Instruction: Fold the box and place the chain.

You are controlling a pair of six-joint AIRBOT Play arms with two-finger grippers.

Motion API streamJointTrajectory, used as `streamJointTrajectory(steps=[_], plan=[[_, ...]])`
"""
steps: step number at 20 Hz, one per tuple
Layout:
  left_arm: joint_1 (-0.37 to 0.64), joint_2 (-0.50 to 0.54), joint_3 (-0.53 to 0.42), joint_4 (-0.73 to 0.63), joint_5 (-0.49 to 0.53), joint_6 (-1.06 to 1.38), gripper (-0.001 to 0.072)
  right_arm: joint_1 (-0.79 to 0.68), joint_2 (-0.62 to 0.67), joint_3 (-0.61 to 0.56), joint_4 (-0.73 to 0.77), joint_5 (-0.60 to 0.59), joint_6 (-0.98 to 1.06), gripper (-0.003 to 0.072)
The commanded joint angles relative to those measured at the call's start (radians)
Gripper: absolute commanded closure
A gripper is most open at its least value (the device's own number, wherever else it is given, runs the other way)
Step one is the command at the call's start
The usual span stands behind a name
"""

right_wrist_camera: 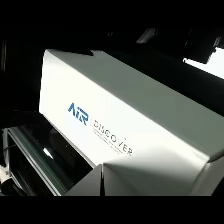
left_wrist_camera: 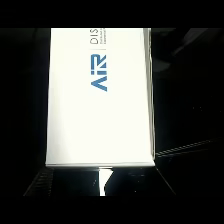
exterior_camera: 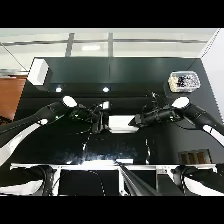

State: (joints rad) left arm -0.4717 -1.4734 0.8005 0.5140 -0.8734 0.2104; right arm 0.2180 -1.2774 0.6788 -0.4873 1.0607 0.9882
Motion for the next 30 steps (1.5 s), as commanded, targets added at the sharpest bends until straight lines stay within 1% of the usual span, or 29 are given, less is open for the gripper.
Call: streamJointTrajectory(steps=[1, 4, 5, 6, 7, 9, 11, 13, 14, 16, 19, 21, 25, 27, 30], plan=[[0.0, 0.0, 0.001, 0.001, -0.002, 0.002, 0.0225, -0.04, 0.04, 0.02, 0.025, 0.087, -0.005, 0.0674], [0.001, 0.001, 0.001, 0.004, 0.0, 0.002, 0.0224, -0.138, 0.151, 0.076, 0.021, 0.153, -0.005, 0.0674], [0.002, 0.005, 0.001, 0.012, 0.0, 0.002, 0.0199, -0.182, 0.199, 0.094, 0.014, 0.168, -0.005, 0.0674], [0.002, 0.013, 0.001, 0.037, 0.0, 0.001, 0.0059, -0.227, 0.242, 0.106, 0.006, 0.181, -0.005, 0.0675], [0.002, 0.027, 0.001, 0.066, -0.001, -0.015, -0.0011, -0.276, 0.287, 0.114, -0.003, 0.197, -0.004, 0.0674], [0.002, 0.082, 0.001, 0.17, -0.004, -0.096, -0.0011, -0.365, 0.359, 0.114, -0.038, 0.224, -0.003, 0.0674], [0.002, 0.148, 0.001, 0.252, -0.041, -0.17, -0.0011, -0.432, 0.404, 0.114, -0.09, 0.245, 0.0, 0.0674], [-0.001, 0.209, 0.001, 0.254, -0.093, -0.2, -0.0011, -0.463, 0.416, 0.114, -0.117, 0.243, 0.0, 0.0674], [-0.01, 0.229, 0.001, 0.243, -0.092, -0.214, -0.0011, -0.465, 0.416, 0.111, -0.118, 0.233, -0.001, 0.0674], [-0.045, 0.241, 0.018, 0.241, -0.054, -0.275, -0.0007, -0.465, 0.416, 0.111, -0.116, 0.211, -0.001, 0.0674], [-0.127, 0.208, 0.09, 0.241, 0.011, -0.373, -0.0005, -0.465, 0.416, 0.111, -0.118, 0.198, -0.002, 0.0674], [-0.175, 0.151, 0.152, 0.241, 0.04, -0.412, -0.0004, -0.465, 0.416, 0.111, -0.124, 0.198, -0.006, 0.0675], [-0.229, 0.027, 0.272, 0.243, 0.039, -0.506, -0.0004, -0.465, 0.416, 0.111, -0.16, 0.196, -0.006, 0.0674], [-0.238, -0.011, 0.299, 0.267, 0.029, -0.508, -0.0004, -0.465, 0.416, 0.111, -0.161, 0.197, -0.008, 0.0674], [-0.24, -0.048, 0.32, 0.267, 0.008, -0.558, -0.0004, -0.465, 0.416, 0.111, -0.161, 0.196, -0.011, 0.0674]])
